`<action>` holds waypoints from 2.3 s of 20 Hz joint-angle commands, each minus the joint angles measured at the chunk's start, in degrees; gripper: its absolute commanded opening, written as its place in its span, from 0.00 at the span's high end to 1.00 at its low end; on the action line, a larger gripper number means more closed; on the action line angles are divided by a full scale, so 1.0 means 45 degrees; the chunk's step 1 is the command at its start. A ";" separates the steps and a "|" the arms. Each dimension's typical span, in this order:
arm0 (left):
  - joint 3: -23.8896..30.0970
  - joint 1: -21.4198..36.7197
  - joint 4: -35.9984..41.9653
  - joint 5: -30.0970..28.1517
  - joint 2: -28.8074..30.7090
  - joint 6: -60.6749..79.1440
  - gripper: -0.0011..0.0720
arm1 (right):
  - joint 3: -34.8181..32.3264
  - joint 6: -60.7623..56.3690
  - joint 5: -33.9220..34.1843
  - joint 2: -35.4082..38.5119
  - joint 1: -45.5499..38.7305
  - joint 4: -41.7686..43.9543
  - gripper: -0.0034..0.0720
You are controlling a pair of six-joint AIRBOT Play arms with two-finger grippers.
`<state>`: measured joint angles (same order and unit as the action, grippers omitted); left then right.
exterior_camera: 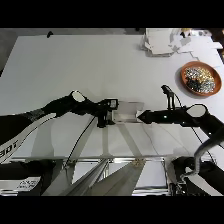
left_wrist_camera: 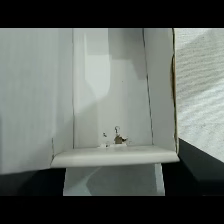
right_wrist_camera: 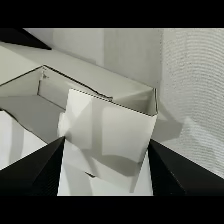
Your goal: Fold the box and place the chain.
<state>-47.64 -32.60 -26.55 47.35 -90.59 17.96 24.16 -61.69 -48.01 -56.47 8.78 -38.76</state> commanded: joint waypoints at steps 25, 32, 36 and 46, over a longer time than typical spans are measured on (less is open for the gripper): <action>0.0005 0.0000 -0.0005 0.0000 0.0000 0.0005 0.64 | 0.3322 -0.9831 -0.0097 -0.1661 0.4964 -0.8573 0.52; 0.0005 0.0000 0.0000 0.0000 0.0000 0.0005 0.64 | 0.3322 -1.1254 -0.0559 -0.1661 0.4964 -0.9738 0.54; 0.0005 0.0000 0.0000 0.0000 0.0000 0.0005 0.64 | 0.3580 -1.1589 -0.1020 -0.1967 0.4988 -1.0049 0.54; 0.0005 0.0000 0.0000 0.0000 0.0000 0.0005 0.64 | 0.5081 -1.2201 -0.1904 -0.3934 0.5838 -1.0671 0.68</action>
<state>-47.64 -32.62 -26.55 47.37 -90.61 17.98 46.11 -115.59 -55.81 -72.23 34.70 -86.21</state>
